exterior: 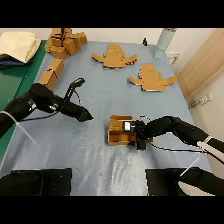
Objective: Fold the box.
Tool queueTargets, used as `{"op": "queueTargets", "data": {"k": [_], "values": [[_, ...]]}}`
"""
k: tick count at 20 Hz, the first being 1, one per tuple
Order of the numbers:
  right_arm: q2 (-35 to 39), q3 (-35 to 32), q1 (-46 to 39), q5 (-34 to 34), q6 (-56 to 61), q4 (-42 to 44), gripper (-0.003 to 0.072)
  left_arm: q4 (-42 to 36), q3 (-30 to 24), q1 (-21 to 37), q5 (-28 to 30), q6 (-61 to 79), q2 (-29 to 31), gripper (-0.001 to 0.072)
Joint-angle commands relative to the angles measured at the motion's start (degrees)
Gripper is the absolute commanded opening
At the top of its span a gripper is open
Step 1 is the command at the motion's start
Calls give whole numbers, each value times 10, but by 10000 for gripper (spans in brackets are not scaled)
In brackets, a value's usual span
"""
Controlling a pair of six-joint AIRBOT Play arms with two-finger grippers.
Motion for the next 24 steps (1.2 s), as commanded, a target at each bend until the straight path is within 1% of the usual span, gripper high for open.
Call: {"op": "queueTargets", "data": {"k": [1, 2, 3, 4, 5, 7, 9, 11, 13, 15, 20, 24], "values": [[0, 0, 0, -2, 0, 0, 459, -44, -81, -39, 68, 240, 38, 15], [0, 0, 0, -2, 0, 0, 459, -44, -87, -69, 87, 268, 33, 17], [0, 0, 0, -2, 0, 0, 459, -34, -88, -98, 114, 289, 28, 202], [0, 0, 0, -2, 0, 0, 459, -16, -89, -125, 143, 304, 22, 562], [0, 0, 0, -2, 0, 0, 459, -9, -89, -151, 168, 311, 15, 701], [0, 0, 0, -2, 0, 0, 459, -18, -92, -175, 173, 373, 0, 701], [0, 0, 0, -2, 0, 0, 459, -23, -103, -178, 190, 424, -15, 701], [0, 0, 0, -2, 0, 0, 459, -23, -118, -176, 228, 431, -24, 701], [0, 0, 0, -2, 0, 0, 459, -26, -121, -182, 230, 432, -26, 701], [0, 0, 0, -2, 0, 0, 459, -38, -121, -202, 233, 434, -26, 702], [0, 0, 0, -2, 0, 0, 460, -98, -120, -241, 273, 436, -33, 702], [0, 0, 0, -2, 0, 0, 459, -98, -120, -268, 273, 436, -42, 701]]}}
